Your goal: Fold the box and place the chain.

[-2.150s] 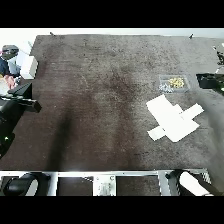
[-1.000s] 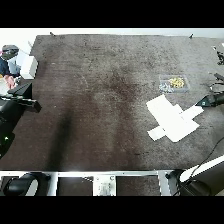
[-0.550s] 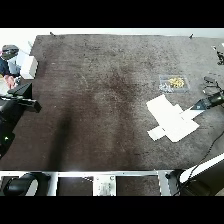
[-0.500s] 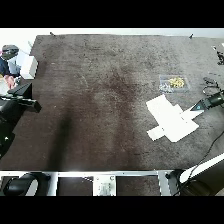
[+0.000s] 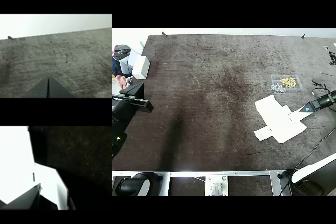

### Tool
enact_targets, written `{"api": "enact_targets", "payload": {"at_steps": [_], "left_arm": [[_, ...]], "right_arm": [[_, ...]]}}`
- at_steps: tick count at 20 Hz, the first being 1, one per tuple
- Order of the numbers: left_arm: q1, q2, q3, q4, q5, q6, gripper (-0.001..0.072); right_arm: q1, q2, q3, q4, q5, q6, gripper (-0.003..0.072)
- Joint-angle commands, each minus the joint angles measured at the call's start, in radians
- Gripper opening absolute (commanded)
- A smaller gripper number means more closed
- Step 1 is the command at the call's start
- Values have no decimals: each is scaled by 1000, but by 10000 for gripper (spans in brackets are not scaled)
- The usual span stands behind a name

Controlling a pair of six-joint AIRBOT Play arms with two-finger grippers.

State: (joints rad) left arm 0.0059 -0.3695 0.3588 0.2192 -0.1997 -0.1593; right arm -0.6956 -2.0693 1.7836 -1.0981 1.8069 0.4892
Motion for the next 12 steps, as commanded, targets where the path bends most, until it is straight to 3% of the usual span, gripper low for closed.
{"api": "enact_targets", "payload": {"at_steps": [1, 6, 7, 8, 12], "left_arm": [[-1, 0, 0, 0, 0, 0, 12], [-1, 0, 0, 0, 0, 0, 12], [-1, 0, 0, 0, 0, 0, 12], [-1, 0, 0, 0, 0, 0, 12], [-1, 0, 0, 0, 0, 0, 12]], "right_arm": [[0, 0, -35, -19, 1, -1, 347], [0, 0, -35, 128, 2, 0, 345], [0, 0, -36, 130, 3, 0, 340], [0, 0, -39, 131, 3, 1, 269], [1, 2, -83, 134, 3, 1, 270]]}}
